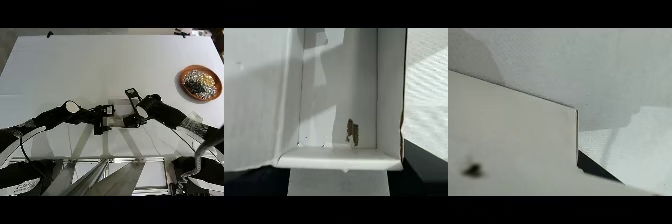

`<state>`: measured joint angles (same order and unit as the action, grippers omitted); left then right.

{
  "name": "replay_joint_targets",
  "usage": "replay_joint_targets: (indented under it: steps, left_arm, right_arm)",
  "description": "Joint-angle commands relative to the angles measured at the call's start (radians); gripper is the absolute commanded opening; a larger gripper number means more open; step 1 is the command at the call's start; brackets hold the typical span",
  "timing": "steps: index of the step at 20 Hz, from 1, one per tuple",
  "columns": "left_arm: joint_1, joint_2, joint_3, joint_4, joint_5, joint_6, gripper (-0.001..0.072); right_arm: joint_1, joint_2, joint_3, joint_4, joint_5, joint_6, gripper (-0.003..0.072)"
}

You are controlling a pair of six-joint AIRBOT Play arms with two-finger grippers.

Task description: Fold the box and place the chain.

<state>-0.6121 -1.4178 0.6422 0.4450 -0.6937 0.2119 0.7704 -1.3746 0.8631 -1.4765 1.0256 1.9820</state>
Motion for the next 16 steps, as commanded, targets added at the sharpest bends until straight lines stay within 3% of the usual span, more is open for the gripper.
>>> replay_joint_targets:
  steps: [1, 2, 3, 4, 5, 16]
  left_arm:
    - [0.000, -0.001, 0.000, -0.003, 0.002, -0.002, 0.0372]
    - [0.000, -0.001, 0.000, -0.003, 0.002, -0.003, 0.0372]
    - [0.000, -0.001, 0.000, -0.003, 0.002, -0.002, 0.0372]
    - [-0.001, -0.001, 0.000, -0.003, 0.002, -0.002, 0.0372]
    - [-0.001, -0.001, 0.000, -0.003, 0.002, -0.002, 0.0372]
    - [-0.001, -0.001, 0.000, -0.003, 0.002, -0.003, 0.0372]
  right_arm:
    - [0.001, -0.001, 0.001, 0.016, 0.012, 0.004, 0.0014]
    - [0.001, -0.001, 0.001, 0.018, 0.012, 0.004, 0.0020]
    - [0.001, -0.001, 0.001, 0.018, 0.012, 0.005, 0.0114]
    - [0.001, -0.001, 0.001, 0.018, 0.012, 0.005, 0.0320]
    - [0.001, -0.001, 0.001, 0.018, 0.012, 0.006, 0.0416]
    - [-0.068, 0.011, 0.001, 0.005, 0.043, 0.116, 0.0374]
